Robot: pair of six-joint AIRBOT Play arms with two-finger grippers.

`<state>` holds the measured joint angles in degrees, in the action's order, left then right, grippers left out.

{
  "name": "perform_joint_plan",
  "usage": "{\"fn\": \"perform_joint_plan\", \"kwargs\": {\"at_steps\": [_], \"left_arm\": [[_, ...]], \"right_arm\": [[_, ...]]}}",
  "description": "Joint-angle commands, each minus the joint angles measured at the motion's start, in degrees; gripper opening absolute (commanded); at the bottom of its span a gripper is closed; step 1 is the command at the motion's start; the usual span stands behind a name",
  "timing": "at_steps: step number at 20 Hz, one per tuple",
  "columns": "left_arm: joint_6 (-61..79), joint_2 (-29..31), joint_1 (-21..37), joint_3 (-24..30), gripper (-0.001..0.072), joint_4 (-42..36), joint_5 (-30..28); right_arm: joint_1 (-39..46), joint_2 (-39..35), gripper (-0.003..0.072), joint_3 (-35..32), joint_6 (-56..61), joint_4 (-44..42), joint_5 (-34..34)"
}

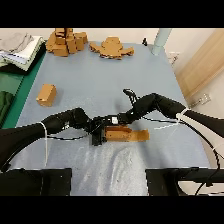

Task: Fold the box.

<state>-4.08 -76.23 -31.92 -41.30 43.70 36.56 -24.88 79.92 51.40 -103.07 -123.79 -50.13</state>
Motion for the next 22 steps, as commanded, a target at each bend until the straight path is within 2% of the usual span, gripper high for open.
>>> {"fn": "perform_joint_plan", "kwargs": {"at_steps": [1,8,12,15,18,21,22], "left_arm": [[0.00,0.02,-0.02,-0.02,0.0523,0.00,-0.02],[0.00,0.02,-0.02,-0.02,0.0523,0.02,0.00],[0.00,0.02,-0.02,-0.02,0.0523,0.02,0.00],[0.00,0.02,-0.02,-0.02,0.0523,0.00,0.00],[0.00,0.02,-0.02,-0.02,0.0523,0.00,0.00],[0.00,0.02,-0.02,-0.02,0.0523,0.00,0.00],[0.00,0.02,-0.02,-0.02,0.0523,0.00,0.00]], "right_arm": [[-0.07,0.13,0.0000,-1.05,-1.01,0.09,-0.46],[0.33,-1.81,0.0000,-1.22,-2.08,0.66,-1.79],[2.73,-10.86,0.0000,3.89,-1.97,6.29,-6.58],[4.24,-19.69,0.0000,3.30,-1.07,10.84,-8.76],[3.93,-26.56,0.0000,-0.92,-2.36,11.72,-13.90],[3.72,-33.33,0.0001,-8.39,-17.68,7.37,-20.35],[3.72,-34.73,0.0093,-10.49,-21.73,7.23,-21.14]]}}
